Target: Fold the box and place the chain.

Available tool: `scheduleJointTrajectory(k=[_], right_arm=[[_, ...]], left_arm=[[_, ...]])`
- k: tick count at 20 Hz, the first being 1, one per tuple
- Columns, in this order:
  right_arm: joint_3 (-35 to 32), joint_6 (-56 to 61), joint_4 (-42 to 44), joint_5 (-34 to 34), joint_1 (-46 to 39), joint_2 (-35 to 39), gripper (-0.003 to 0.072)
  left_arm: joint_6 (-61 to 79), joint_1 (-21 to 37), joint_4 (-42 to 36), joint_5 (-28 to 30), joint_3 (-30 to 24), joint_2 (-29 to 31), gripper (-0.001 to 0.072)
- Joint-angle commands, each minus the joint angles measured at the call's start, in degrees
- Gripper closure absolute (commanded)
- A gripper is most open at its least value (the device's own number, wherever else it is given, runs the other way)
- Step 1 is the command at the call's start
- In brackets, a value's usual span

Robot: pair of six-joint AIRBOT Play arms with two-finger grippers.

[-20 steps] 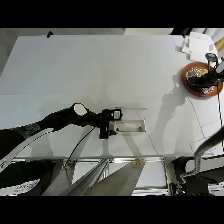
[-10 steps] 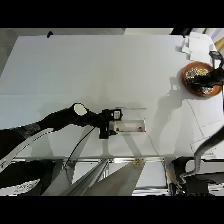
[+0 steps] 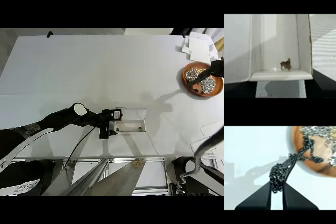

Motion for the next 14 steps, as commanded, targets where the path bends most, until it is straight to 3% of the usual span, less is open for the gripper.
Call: scheduleJointTrajectory(k=[1,4,10,14], right_arm=[[0.04,-1.33,5.05,10.78,-0.02,8.26,0.0668],[-0.07,-1.31,5.25,16.52,-0.02,12.76,0.0668],[-0.15,-1.33,16.04,19.82,0.00,20.63,0.0668],[-3.54,-1.31,16.74,19.80,3.61,24.83,0.0667]], left_arm=[[0.00,0.02,0.02,0.00,0.02,0.04,0.0630],[0.00,0.02,0.02,0.00,0.02,0.04,0.0630],[0.00,0.02,0.02,0.02,0.02,0.04,0.0630],[0.00,0.02,0.02,0.02,0.02,0.04,0.0630]])
